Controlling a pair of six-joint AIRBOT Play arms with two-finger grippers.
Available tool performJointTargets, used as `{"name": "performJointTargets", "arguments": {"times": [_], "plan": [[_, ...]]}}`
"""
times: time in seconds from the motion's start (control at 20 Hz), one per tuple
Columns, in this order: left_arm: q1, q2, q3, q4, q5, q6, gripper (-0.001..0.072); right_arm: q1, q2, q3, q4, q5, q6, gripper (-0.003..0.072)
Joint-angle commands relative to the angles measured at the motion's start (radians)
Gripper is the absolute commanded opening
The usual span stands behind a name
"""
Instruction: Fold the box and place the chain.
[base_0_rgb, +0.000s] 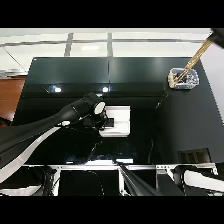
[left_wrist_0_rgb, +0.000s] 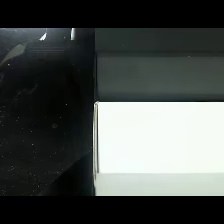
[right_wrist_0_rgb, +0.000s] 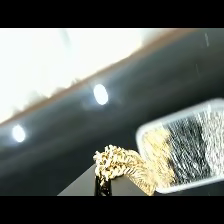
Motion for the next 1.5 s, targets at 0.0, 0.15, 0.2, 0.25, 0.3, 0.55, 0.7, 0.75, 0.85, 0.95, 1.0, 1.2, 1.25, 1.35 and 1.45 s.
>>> {"name": "performJointTargets", "arguments": {"times": [0.0, 0.15, 0.2, 0.25, 0.3, 0.55, 0.7, 0.75, 0.85, 0.95, 1.0, 1.2, 1.25, 1.35, 1.45], "plan": [[0.0, 0.0, 0.0, 0.0, -0.003, 0.003, 0.0029, 0.001, 0.175, 0.0, 0.051, -0.009, -0.079, 0.0025], [0.0, 0.0, 0.0, 0.0, -0.001, 0.003, 0.003, 0.001, 0.299, 0.0, 0.196, 0.109, -0.233, 0.0025], [0.0, 0.0, 0.0, 0.0, 0.0, 0.003, 0.0029, 0.002, 0.329, 0.0, 0.245, 0.152, -0.239, 0.0025], [0.0, 0.0, 0.0, 0.0, 0.0, 0.003, 0.0029, 0.002, 0.355, 0.0, 0.296, 0.186, -0.259, 0.0025], [0.0, 0.0, 0.0, 0.0, 0.0, 0.003, 0.0029, 0.002, 0.375, 0.0, 0.332, 0.209, -0.269, 0.0025], [0.0, 0.0, 0.0, 0.0, 0.001, 0.003, 0.0029, 0.002, 0.422, 0.0, 0.467, 0.338, -0.269, 0.0025], [0.0, 0.0, 0.0, 0.001, 0.002, 0.003, 0.0029, 0.062, 0.422, -0.001, 0.491, 0.446, -0.269, 0.0025], [0.0, 0.0, 0.0, 0.001, 0.004, 0.003, 0.0029, 0.097, 0.422, -0.003, 0.491, 0.463, -0.268, 0.0025], [0.0, 0.0, 0.0, 0.0, 0.005, 0.003, 0.003, 0.18, 0.422, -0.031, 0.489, 0.484, -0.256, 0.0025], [0.0, 0.0, 0.0, 0.0, 0.004, 0.003, 0.0029, 0.258, 0.422, -0.077, 0.481, 0.485, -0.252, 0.0025], [0.0, 0.0, 0.0, 0.0, 0.004, 0.003, 0.0029, 0.29, 0.422, -0.108, 0.483, 0.473, -0.251, 0.0025], [0.0, 0.0, 0.0, 0.0, 0.003, 0.003, 0.0029, 0.4, 0.422, -0.25, 0.485, 0.375, -0.244, 0.0025], [0.0, 0.0, 0.0, 0.0, 0.003, 0.003, 0.0029, 0.431, 0.422, -0.296, 0.493, 0.344, -0.245, 0.0025], [0.0, 0.0, 0.0, 0.0, 0.004, 0.003, 0.0029, 0.493, 0.422, -0.399, 0.532, 0.271, -0.245, 0.0025], [0.0, 0.0, 0.0, 0.0, 0.004, 0.003, 0.003, 0.55, 0.419, -0.502, 0.584, 0.185, -0.246, 0.0025]]}}
